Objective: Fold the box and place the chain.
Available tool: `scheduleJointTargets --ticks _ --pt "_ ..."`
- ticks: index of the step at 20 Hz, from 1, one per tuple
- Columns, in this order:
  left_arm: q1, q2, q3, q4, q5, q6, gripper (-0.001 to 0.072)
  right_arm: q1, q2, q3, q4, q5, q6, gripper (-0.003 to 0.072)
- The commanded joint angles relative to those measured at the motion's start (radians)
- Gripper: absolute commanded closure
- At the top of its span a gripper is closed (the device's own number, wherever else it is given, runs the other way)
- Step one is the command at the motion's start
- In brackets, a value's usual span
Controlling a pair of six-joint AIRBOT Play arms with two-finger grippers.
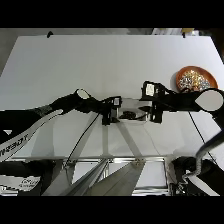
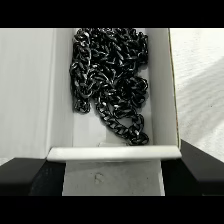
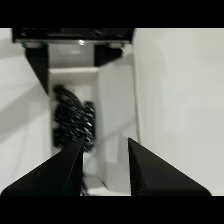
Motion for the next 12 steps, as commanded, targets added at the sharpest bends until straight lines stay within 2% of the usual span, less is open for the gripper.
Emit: scheduleJointTargets --ticks 1,3,4,8,9,11,12 --pt "0.000 0.000 0.000 0.000 0.000 0.000 0.0439 -0.098 0.028 0.000 -0.097 0.012 -0.015 0.0520" --pt "0.000 0.000 0.000 0.000 0.000 0.000 0.0439 -0.187 0.019 -0.010 -0.116 0.082 -0.131 0.0554" --pt "0.000 0.000 0.000 0.000 0.000 0.000 0.0439 -0.219 0.007 -0.026 -0.109 0.096 -0.188 0.0660" --pt "0.000 0.000 0.000 0.000 0.000 0.000 0.0439 -0.248 -0.105 -0.125 -0.090 0.083 -0.356 0.0652" --pt "0.000 0.000 0.000 0.000 0.000 0.000 0.0439 -0.248 -0.138 -0.140 -0.088 0.074 -0.383 0.0562" --pt "0.000 0.000 0.000 0.000 0.000 0.000 0.0439 -0.248 -0.206 -0.159 -0.063 0.013 -0.420 0.0300" --pt "0.000 0.000 0.000 0.000 0.000 0.000 0.0439 -0.248 -0.234 -0.159 -0.044 -0.013 -0.423 0.0278"
